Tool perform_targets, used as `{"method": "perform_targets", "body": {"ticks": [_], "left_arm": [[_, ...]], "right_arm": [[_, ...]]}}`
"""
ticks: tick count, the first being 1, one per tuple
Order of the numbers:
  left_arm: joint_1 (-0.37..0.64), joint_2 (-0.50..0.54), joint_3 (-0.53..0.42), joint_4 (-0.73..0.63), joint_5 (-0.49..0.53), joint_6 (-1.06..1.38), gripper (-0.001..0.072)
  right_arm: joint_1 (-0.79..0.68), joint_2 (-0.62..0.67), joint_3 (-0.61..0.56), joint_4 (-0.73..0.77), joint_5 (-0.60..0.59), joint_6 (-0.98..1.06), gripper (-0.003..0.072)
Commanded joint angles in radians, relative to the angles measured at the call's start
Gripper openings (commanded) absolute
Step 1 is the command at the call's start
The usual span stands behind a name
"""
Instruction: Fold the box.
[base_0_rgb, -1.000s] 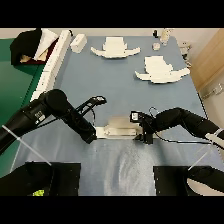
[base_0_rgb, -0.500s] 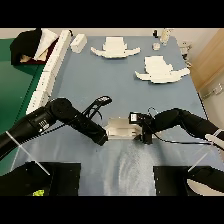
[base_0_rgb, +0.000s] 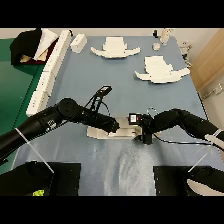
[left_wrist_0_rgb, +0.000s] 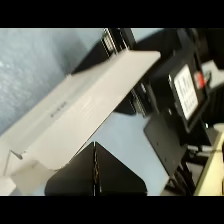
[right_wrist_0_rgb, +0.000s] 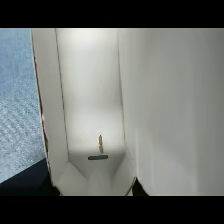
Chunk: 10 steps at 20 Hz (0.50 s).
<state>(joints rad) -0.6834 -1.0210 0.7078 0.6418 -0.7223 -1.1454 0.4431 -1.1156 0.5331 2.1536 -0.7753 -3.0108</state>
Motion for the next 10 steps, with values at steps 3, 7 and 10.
{"method": "perform_targets", "body": {"ticks": [3,7,10], "left_arm": [[0.018,-0.101,0.000,-0.018,0.199,-0.033,0.0013],[0.092,-0.153,0.001,-0.022,0.190,-0.059,0.0014],[0.117,-0.187,0.001,-0.017,0.160,-0.060,0.0014]], "right_arm": [[0.001,-0.001,0.000,-0.001,-0.003,-0.001,0.0521],[0.001,-0.001,0.000,-0.002,-0.003,-0.001,0.0522],[0.001,-0.001,0.000,-0.002,-0.003,-0.001,0.0521]]}}
